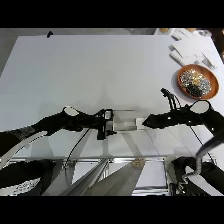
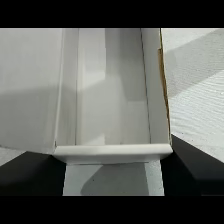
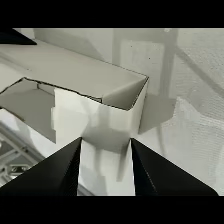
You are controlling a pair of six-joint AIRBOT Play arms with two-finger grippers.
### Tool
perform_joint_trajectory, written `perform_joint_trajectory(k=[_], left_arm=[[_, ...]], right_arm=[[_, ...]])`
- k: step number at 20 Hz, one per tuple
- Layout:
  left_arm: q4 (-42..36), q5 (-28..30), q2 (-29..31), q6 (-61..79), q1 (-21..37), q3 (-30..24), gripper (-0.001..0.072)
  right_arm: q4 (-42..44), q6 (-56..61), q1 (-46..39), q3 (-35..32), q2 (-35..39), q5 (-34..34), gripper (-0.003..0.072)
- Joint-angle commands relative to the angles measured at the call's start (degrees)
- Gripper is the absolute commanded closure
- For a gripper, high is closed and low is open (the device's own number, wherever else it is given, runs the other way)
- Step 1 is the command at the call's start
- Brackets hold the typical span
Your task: Fold the box and place the chain.
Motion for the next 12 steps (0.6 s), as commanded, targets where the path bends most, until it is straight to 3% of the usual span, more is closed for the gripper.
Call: perform_joint_trajectory(k=[1,8,12], left_arm=[[0.02,0.00,0.02,0.00,-0.02,0.02,0.0639],[0.02,0.00,0.02,0.00,-0.02,0.02,0.0639],[0.00,0.00,0.02,0.00,-0.02,0.02,0.0639]], right_arm=[[-5.51,8.35,6.08,1.55,-0.02,-4.90,0.0327],[-21.66,32.00,19.67,11.43,-6.32,-4.52,0.0377],[-27.47,39.87,24.28,14.03,-9.81,-3.02,0.0457]])
